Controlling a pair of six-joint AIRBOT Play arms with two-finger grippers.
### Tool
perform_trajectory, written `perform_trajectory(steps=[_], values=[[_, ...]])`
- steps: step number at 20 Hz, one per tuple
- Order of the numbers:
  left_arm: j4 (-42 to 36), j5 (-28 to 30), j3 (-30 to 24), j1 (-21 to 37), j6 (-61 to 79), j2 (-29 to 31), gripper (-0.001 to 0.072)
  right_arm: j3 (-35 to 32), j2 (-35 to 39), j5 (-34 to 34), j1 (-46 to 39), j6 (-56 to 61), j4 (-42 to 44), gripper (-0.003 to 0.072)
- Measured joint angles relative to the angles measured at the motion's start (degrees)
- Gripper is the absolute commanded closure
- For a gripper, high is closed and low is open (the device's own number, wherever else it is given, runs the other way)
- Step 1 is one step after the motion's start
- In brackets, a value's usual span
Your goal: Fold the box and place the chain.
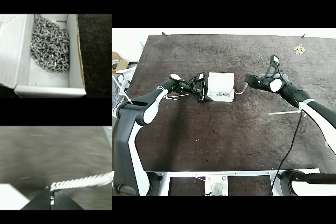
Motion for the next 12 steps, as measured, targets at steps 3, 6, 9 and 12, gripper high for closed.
perform_trajectory(steps=[3, 6, 9, 12], values=[[0.02, 0.00, 0.00, 0.00, 0.00, 0.00, 0.0318, 0.11, 6.19, -2.73, 5.81, -2.08, 0.04, 0.0685], [0.00, 0.00, 0.00, 0.00, 0.00, 0.00, 0.0318, 0.11, 7.74, -7.58, 11.69, -1.64, 0.24, 0.0685], [0.00, 0.00, 0.00, 0.00, 0.00, 0.00, 0.0318, 0.09, 4.92, -11.96, 15.63, -0.55, 0.28, 0.0685], [0.02, 0.00, 0.00, 0.00, 0.00, 0.00, 0.0317, 0.07, 0.83, -12.98, 17.00, 0.74, 0.09, 0.0413]])
